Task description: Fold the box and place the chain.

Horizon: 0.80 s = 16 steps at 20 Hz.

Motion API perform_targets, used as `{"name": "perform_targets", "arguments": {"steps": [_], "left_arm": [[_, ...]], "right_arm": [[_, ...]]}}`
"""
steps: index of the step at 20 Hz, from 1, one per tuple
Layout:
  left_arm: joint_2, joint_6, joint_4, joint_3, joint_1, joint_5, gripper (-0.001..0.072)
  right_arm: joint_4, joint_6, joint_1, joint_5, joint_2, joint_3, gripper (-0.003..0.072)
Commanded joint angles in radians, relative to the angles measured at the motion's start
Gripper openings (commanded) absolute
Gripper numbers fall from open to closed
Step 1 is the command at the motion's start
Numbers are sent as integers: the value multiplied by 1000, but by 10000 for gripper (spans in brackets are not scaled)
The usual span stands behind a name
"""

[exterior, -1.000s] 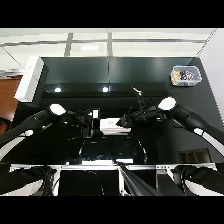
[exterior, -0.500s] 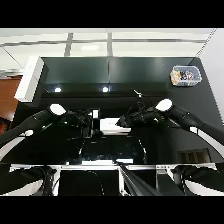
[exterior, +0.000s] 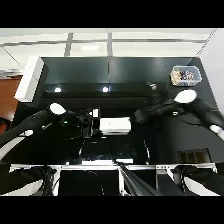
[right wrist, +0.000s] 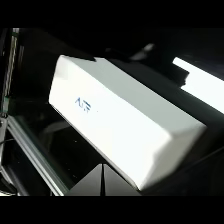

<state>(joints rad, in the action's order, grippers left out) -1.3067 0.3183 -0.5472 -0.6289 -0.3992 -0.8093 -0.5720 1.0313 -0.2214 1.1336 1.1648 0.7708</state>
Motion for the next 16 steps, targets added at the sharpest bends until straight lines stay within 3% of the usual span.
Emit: {"name": "perform_targets", "arguments": {"steps": [1,4,8,13,16], "left_arm": [[24,-65,-40,-19,6,-13,688],[80,-124,-100,-44,9,-74,714],[142,-124,-18,-65,-8,-161,713],[92,-128,149,-134,-113,44,711],[-11,-256,148,-184,-145,54,711]], "right_arm": [[-248,98,204,193,-171,10,12],[-436,159,352,274,-292,10,11],[-446,169,431,272,-346,0,11],[-359,169,430,193,-346,-70,11],[-363,169,430,189,-346,-84,11]]}}
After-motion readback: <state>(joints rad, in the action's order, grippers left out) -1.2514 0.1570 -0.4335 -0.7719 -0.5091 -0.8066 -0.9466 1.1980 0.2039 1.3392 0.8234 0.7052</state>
